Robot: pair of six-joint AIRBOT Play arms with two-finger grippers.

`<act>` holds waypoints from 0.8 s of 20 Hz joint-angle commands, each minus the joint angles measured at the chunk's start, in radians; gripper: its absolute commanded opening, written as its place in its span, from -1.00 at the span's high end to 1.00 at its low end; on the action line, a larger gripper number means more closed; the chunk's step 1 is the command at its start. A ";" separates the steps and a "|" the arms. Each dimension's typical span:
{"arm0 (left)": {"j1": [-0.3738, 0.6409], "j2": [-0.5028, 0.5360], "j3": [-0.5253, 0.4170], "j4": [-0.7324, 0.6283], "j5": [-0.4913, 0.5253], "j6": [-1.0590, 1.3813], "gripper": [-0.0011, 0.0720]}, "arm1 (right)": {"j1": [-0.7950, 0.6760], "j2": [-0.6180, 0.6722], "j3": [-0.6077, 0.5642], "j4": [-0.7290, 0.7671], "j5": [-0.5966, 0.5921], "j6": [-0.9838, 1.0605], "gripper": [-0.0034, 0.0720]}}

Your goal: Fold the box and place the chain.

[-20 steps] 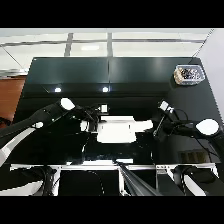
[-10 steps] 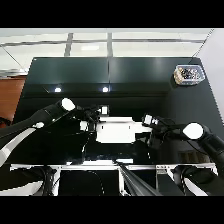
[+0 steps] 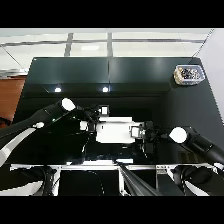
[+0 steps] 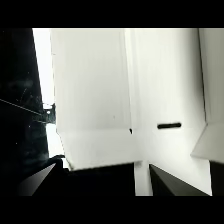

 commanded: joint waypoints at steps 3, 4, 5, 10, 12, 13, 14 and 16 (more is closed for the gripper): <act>0.000 0.000 -0.001 0.001 -0.001 0.001 0.90 | 0.067 -0.016 0.001 0.010 -0.097 -0.033 -0.86; 0.000 0.000 -0.001 0.001 -0.001 0.001 0.90 | 0.067 -0.016 0.001 0.021 -0.097 -0.034 -0.86; 0.000 0.000 -0.001 0.000 -0.001 0.001 0.90 | 0.067 -0.016 0.001 0.031 -0.097 -0.034 -0.86; 0.000 0.000 -0.001 0.000 -0.002 -0.008 0.90 | 0.067 -0.058 0.001 0.125 -0.129 -0.083 -0.86; 0.000 0.000 -0.001 0.000 0.000 -0.017 0.90 | 0.066 -0.060 0.001 0.135 -0.140 -0.093 -0.86; 0.000 0.000 -0.001 0.000 0.000 -0.017 0.90 | 0.066 -0.060 0.001 0.136 -0.144 -0.092 -0.86; 0.000 0.000 -0.001 0.000 0.000 -0.017 0.90 | 0.066 -0.060 0.003 0.139 -0.149 -0.092 -0.86; 0.000 0.000 -0.001 0.000 0.000 -0.017 0.90 | 0.061 -0.056 0.013 0.134 -0.153 -0.090 -0.86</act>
